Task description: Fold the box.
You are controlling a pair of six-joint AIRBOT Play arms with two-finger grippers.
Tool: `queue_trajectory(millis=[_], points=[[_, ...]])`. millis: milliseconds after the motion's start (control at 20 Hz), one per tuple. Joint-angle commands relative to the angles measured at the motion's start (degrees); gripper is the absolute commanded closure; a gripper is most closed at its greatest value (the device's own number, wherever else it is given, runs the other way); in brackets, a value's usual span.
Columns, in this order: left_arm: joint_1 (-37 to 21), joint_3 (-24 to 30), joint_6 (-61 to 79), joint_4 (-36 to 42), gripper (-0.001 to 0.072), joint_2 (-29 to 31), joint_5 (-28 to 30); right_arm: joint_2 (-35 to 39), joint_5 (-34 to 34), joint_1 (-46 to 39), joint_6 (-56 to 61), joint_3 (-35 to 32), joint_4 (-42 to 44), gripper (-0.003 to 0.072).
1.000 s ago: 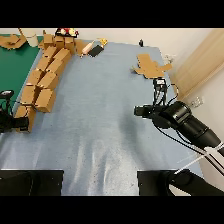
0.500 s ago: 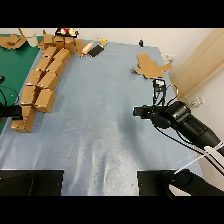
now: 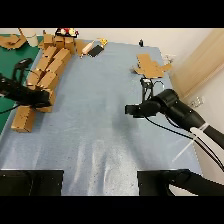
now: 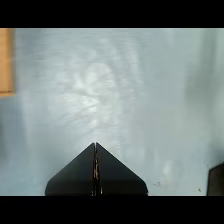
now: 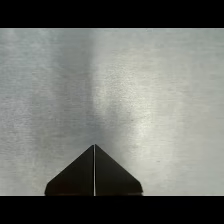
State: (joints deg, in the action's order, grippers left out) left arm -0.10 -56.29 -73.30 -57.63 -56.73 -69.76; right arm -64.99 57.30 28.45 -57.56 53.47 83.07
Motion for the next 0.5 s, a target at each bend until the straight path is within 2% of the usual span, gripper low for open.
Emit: queue_trajectory(millis=[0, 200, 450], points=[[8.74, -0.17, 0.44, 5.14, 0.0698, -3.04, 3.3, -3.26, 3.67, -0.02, -1.66, 4.15, 3.96, 0.0684], [15.93, -0.17, 0.24, 5.44, 0.0698, -9.18, 8.85, -3.26, 5.62, -0.02, -1.62, 4.2, 4.59, 0.0685], [17.62, -0.17, 0.24, 9.86, 0.0697, -10.69, 12.33, -3.26, 6.29, -0.02, -1.62, 4.2, 4.59, 0.0684]])
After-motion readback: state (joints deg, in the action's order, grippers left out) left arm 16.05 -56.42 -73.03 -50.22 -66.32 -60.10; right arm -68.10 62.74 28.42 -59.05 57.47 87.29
